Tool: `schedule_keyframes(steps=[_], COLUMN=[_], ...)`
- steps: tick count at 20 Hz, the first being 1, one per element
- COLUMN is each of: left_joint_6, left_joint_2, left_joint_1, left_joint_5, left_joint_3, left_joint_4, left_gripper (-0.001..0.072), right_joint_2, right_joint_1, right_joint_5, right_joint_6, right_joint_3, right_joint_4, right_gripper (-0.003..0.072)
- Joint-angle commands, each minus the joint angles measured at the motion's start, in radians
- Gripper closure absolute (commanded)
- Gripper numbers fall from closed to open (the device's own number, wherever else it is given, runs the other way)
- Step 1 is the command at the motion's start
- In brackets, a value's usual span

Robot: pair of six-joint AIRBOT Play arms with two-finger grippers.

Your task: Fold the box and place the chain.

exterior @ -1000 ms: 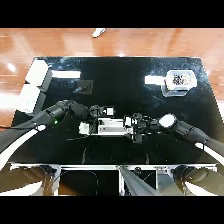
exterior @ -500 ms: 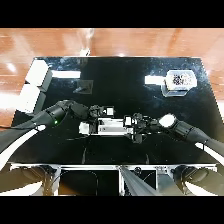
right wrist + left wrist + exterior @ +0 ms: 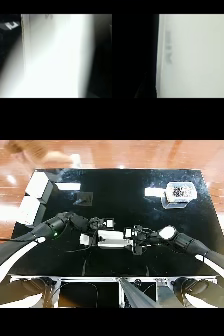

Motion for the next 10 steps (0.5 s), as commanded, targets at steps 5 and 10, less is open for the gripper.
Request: schedule_keyframes(steps=[5, 10], left_joint_6=[-0.181, -0.438], left_joint_2=[0.008, 0.062], left_joint_1=[0.000, 0.003], left_joint_5=[0.081, 0.123], left_joint_3=[0.039, 0.082], left_joint_4=[0.093, 0.316], left_gripper=[0.0079, 0.0079], right_joint_2=[-0.001, -0.001], right_joint_1=[0.000, 0.000], right_joint_5=[0.003, 0.003], right_joint_6=[0.000, 0.000], right_joint_3=[0.000, 0.000], right_joint_4=[0.000, 0.000], right_gripper=[0.0097, 0.0097])
